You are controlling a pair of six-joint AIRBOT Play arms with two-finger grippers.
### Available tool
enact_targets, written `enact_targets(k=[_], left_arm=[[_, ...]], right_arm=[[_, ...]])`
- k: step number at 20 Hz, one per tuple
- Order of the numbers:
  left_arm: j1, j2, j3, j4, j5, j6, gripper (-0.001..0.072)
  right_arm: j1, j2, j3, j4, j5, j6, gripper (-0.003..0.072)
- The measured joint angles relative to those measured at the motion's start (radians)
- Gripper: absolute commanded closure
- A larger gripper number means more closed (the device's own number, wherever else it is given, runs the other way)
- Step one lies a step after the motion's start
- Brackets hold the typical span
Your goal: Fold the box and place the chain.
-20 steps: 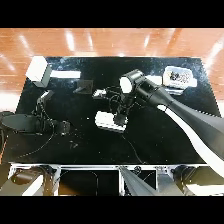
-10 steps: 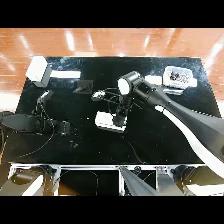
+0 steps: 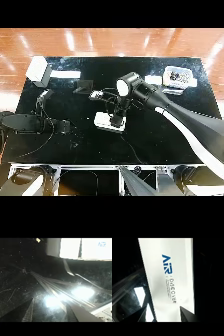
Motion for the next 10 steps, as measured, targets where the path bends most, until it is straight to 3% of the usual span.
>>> enact_targets(k=[3,4,5,10], left_arm=[[0.0,0.0,0.0,0.0,0.0,0.0,0.02],[0.0,0.0,0.0,0.0,0.0,0.0,0.02],[0.0,0.0,0.0,0.0,0.0,0.0,0.02],[0.0,0.0,0.0,0.0,0.0,0.0,0.02]], right_arm=[[-0.017,0.025,0.001,-0.001,-0.006,0.053,0.0213],[-0.029,0.036,0.001,-0.001,-0.007,0.087,0.0356],[-0.044,0.047,0.001,0.004,-0.007,0.124,0.0668],[-0.159,0.122,-0.051,0.155,-0.034,0.289,0.0659]])
